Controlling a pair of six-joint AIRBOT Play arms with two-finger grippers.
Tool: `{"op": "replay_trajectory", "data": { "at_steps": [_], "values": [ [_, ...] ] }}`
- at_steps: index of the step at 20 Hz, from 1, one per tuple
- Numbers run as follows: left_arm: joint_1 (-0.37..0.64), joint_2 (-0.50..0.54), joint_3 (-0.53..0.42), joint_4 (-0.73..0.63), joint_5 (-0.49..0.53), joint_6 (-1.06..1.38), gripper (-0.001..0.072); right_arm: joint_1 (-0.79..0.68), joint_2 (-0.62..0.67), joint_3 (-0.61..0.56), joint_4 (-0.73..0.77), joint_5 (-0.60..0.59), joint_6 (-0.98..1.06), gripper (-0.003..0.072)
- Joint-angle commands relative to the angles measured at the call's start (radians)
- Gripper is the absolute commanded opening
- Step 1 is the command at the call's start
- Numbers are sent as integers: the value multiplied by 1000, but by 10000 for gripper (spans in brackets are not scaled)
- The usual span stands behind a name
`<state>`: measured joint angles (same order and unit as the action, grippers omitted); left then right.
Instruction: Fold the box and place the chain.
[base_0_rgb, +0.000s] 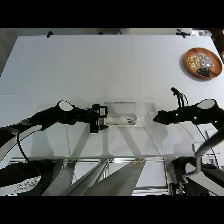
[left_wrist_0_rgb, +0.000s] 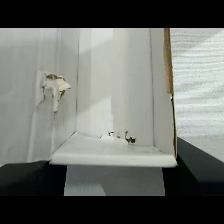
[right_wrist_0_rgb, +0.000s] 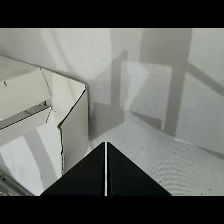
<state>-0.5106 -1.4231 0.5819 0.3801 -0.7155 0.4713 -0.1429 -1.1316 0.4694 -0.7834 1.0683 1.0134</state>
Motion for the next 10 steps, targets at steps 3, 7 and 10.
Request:
{"op": "replay_trajectory", "data": {
  "at_steps": [3,7,10],
  "values": [
    [-1,1,0,0,0,0,394,10,-1,0,6,-26,3,11],
    [-1,1,0,0,0,0,394,103,-1,0,6,-85,21,11],
    [-1,1,0,0,0,0,394,138,-1,0,4,-110,35,11]
  ]
}}
